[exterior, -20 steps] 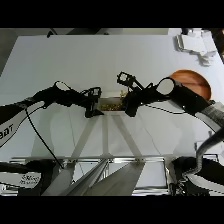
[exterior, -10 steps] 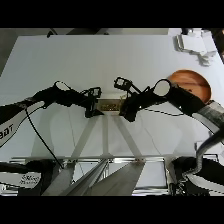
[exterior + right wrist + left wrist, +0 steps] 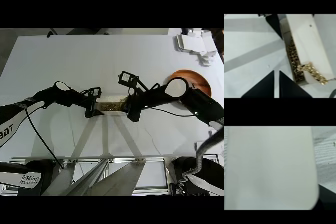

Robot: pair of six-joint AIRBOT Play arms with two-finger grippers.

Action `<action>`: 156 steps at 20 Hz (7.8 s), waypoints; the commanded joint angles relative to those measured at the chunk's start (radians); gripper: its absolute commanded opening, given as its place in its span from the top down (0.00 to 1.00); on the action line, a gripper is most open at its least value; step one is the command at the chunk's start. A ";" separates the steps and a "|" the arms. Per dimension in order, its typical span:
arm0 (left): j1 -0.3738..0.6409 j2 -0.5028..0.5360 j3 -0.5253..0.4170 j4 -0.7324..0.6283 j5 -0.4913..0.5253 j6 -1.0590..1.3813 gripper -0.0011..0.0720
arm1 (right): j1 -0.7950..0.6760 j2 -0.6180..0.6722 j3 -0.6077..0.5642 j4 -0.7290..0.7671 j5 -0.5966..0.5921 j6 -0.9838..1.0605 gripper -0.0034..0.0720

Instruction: Fold the box and place the chain.

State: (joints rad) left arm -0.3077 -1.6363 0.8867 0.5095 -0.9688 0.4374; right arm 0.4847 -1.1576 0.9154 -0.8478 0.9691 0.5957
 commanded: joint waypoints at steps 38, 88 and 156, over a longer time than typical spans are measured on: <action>0.000 0.000 0.000 0.000 0.000 0.000 0.60 | -0.024 0.172 -0.206 -0.131 -0.088 0.143 0.75; 0.000 0.000 0.000 0.000 0.000 0.000 0.60 | 0.098 -0.044 -0.246 -0.088 -0.364 0.686 0.94; 0.000 0.000 0.000 0.000 0.000 0.000 0.60 | 0.086 -0.162 0.047 0.052 -0.198 -0.240 0.41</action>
State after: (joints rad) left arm -0.3077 -1.6363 0.8867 0.5110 -0.9745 0.4370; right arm 0.5713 -1.3643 0.9627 -0.8383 0.8124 0.3470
